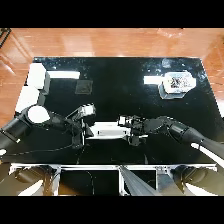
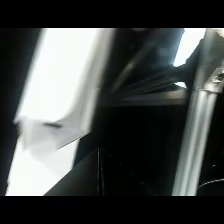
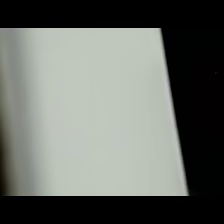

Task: Fold the box and place the chain.

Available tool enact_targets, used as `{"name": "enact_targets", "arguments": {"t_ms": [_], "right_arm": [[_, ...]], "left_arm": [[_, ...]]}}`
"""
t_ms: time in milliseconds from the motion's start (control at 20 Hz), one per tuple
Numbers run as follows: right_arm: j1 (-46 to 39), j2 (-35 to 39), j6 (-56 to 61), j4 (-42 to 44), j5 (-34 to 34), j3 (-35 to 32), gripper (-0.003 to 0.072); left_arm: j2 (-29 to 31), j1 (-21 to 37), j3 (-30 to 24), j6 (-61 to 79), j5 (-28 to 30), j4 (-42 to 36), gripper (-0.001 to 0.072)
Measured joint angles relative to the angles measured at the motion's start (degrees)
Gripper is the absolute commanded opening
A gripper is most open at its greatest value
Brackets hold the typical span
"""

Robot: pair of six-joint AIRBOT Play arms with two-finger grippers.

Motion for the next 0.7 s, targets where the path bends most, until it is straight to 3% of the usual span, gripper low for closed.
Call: {"name": "enact_targets", "arguments": {"t_ms": [100, 450, 700], "right_arm": [[0.0, 0.0, 0.0, 0.0, 0.0, 0.0, 0.0022], [0.0, 0.0, 0.0, 0.0, 0.1, 0.0, 0.0022], [0.0, 0.0, 0.0, 0.0, 0.1, 0.0, 0.0022]], "left_arm": [[0.1, -1.7, 0.0, -0.3, 4.2, -3.4, 0.0021], [-3.8, -6.1, 0.0, -0.4, 28.3, -9.1, 0.0021], [-11.2, -6.8, 0.0, -0.5, 34.2, -9.7, 0.0022]]}}
